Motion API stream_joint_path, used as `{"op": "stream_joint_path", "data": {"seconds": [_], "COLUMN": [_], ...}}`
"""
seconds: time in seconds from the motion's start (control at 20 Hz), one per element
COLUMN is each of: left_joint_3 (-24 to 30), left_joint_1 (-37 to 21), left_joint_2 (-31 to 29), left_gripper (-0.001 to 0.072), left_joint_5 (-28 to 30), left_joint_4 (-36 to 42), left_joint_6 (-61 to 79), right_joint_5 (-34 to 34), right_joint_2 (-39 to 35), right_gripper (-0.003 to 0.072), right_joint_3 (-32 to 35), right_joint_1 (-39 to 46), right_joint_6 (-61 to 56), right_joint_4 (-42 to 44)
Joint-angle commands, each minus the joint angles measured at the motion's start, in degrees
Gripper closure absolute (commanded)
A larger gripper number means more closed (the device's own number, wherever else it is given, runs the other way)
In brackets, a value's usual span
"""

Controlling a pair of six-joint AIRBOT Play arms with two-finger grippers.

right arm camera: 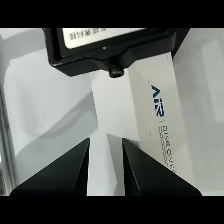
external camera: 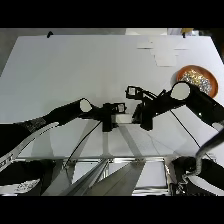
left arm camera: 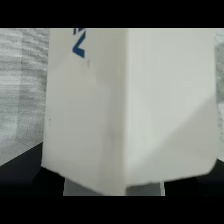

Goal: Fold the box and place the chain.

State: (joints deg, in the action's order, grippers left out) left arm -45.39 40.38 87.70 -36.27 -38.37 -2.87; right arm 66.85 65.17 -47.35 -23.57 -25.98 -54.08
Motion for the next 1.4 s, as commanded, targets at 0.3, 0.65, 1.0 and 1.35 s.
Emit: {"op": "stream_joint_path", "data": {"seconds": [0.3, 0.65, 1.0, 1.35], "left_joint_3": [0.0, 0.0, 0.0, 0.0], "left_joint_1": [0.0, 0.0, 0.0, 0.0], "left_joint_2": [0.0, 0.0, 0.0, 0.0], "left_gripper": [0.0698, 0.0698, 0.0698, 0.0698], "left_joint_5": [0.0, 0.0, 0.0, 0.0], "left_joint_4": [0.0, 0.0, 0.0, 0.0], "left_joint_6": [0.0, 0.0, 0.0, 0.0], "right_joint_5": [-0.7, -2.7, -8.9, -7.5], "right_joint_2": [-0.2, -0.2, -0.2, -0.2], "right_gripper": [0.0526, 0.0611, 0.0648, 0.0649], "right_joint_3": [0.3, 0.4, 0.5, 0.5], "right_joint_1": [0.0, -0.5, -7.1, -7.1], "right_joint_6": [1.0, 1.0, -2.8, -2.8], "right_joint_4": [-1.7, -2.6, -14.1, -14.0]}}
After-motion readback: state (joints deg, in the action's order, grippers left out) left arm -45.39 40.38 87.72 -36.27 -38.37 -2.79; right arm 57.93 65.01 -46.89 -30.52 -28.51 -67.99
